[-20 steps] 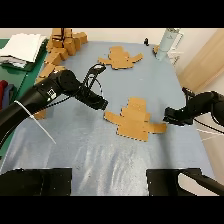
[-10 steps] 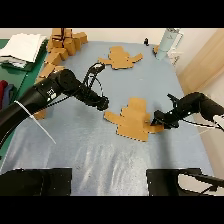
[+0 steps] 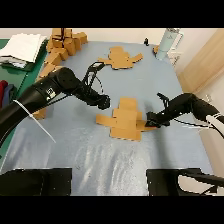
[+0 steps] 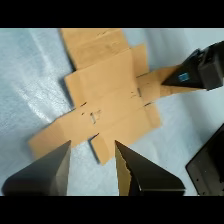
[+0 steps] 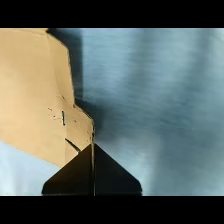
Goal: Fold the box.
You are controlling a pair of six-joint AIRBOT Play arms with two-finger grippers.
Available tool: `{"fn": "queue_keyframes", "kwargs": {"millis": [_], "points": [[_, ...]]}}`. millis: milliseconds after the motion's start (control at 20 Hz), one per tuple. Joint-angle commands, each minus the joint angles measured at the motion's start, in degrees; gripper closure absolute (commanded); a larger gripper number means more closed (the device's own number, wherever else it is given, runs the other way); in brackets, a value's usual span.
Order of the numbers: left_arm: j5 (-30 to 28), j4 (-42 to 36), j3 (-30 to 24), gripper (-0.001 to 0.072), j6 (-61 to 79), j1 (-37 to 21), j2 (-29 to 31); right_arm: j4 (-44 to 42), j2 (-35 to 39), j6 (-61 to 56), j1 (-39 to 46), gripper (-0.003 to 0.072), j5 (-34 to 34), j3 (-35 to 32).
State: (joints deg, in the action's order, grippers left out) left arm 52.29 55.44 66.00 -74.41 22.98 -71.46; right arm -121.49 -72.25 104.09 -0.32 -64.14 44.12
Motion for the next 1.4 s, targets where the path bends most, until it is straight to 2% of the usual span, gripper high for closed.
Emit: {"fn": "queue_keyframes", "kwargs": {"millis": [0, 100, 150, 200, 250, 400, 600, 800, 850, 1050, 1100, 1150, 1200, 1350], "points": [[4.79, -1.97, 3.28, 0.0361, 0.02, -3.58, 0.02, -6.51, 1.27, 11.89, -4.98, 0.0682, 4.92, -1.22], [7.74, -1.64, 3.28, 0.0354, 1.29, -8.35, -0.35, -6.69, 4.44, 13.53, -8.50, 0.0682, 9.99, -4.74], [10.27, -1.68, 2.89, 0.0314, 2.16, -11.06, -1.16, -6.51, 6.23, 13.97, -10.03, 0.0682, 10.99, -6.91], [12.70, -1.86, 2.36, 0.0120, 2.25, -13.51, -2.19, -6.49, 8.00, 14.01, -11.30, 0.0682, 11.67, -9.01], [14.36, -2.34, 1.81, 0.0076, 2.69, -15.47, -3.26, -6.47, 9.84, 13.99, -12.55, 0.0682, 12.72, -11.02], [15.23, -11.43, 1.01, 0.0076, 9.31, -19.02, -8.17, -6.51, 14.82, 13.77, -14.95, 0.0682, 15.69, -14.75], [15.17, -25.16, 1.07, 0.0077, 22.25, -18.91, -18.25, -6.47, 16.24, 12.94, -15.15, 0.0682, 15.72, -14.91], [22.95, -38.16, 1.07, 0.0078, 32.30, -18.29, -25.97, -6.45, 16.22, 12.92, -15.15, 0.0682, 16.22, -14.91], [23.82, -39.54, 1.09, 0.0079, 34.21, -17.53, -26.73, -6.51, 16.22, 12.92, -15.15, 0.0682, 17.03, -14.91], [18.32, -38.32, 1.11, 0.0080, 35.76, -14.60, -27.43, -6.54, 16.22, 12.90, -15.15, 0.0682, 17.59, -14.91], [18.36, -38.23, 1.29, 0.0163, 36.33, -14.16, -27.47, -6.54, 16.22, 12.90, -15.15, 0.0682, 17.62, -14.91], [19.02, -38.21, 1.51, 0.0321, 37.62, -13.75, -27.50, -6.51, 16.20, 12.90, -15.15, 0.0682, 17.64, -14.91], [19.65, -38.21, 1.55, 0.0355, 38.75, -13.44, -27.50, -6.51, 16.20, 12.90, -15.15, 0.0682, 17.64, -14.91], [19.28, -37.24, 1.55, 0.0357, 39.06, -13.33, -27.50, -6.49, 16.20, 12.90, -15.15, 0.0682, 17.62, -14.91]]}}
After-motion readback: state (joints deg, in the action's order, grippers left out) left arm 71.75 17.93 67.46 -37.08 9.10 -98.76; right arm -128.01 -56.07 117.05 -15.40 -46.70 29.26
